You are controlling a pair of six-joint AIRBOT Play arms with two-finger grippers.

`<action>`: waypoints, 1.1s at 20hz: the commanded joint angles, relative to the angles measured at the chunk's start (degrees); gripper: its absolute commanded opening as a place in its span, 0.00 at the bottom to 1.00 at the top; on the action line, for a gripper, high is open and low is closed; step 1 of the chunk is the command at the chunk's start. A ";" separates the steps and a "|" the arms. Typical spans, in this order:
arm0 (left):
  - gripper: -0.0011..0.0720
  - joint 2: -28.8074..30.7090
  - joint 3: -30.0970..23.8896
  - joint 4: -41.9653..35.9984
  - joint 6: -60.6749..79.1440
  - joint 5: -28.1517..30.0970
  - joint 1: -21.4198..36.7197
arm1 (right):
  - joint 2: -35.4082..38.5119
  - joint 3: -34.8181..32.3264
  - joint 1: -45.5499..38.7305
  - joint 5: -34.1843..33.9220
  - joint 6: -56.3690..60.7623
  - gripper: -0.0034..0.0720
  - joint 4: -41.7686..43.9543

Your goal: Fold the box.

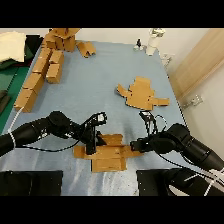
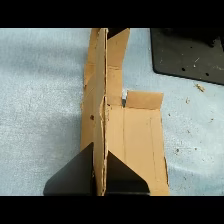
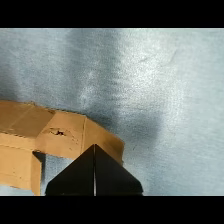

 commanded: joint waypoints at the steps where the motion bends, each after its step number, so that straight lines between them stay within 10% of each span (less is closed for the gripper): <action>1: 0.04 -0.09 0.02 0.11 0.02 0.20 -0.04 | 0.15 0.00 -0.04 0.02 0.00 0.04 -0.02; 10: 0.04 -0.09 0.07 -0.35 0.07 0.17 -0.15 | 7.58 2.95 17.73 -5.53 2.67 0.04 6.93; 17: 0.04 -0.09 0.04 -0.35 0.07 0.13 -0.24 | 4.57 -0.04 59.47 -1.86 11.37 0.06 -26.40; 19: 0.03 -0.09 0.07 -0.35 0.07 0.17 -0.24 | 1.70 -0.87 63.47 -0.07 11.37 0.42 -29.35; 22: 0.04 -0.09 0.04 -0.35 0.07 0.15 -0.26 | -3.37 -0.94 63.52 0.96 10.69 0.53 -30.18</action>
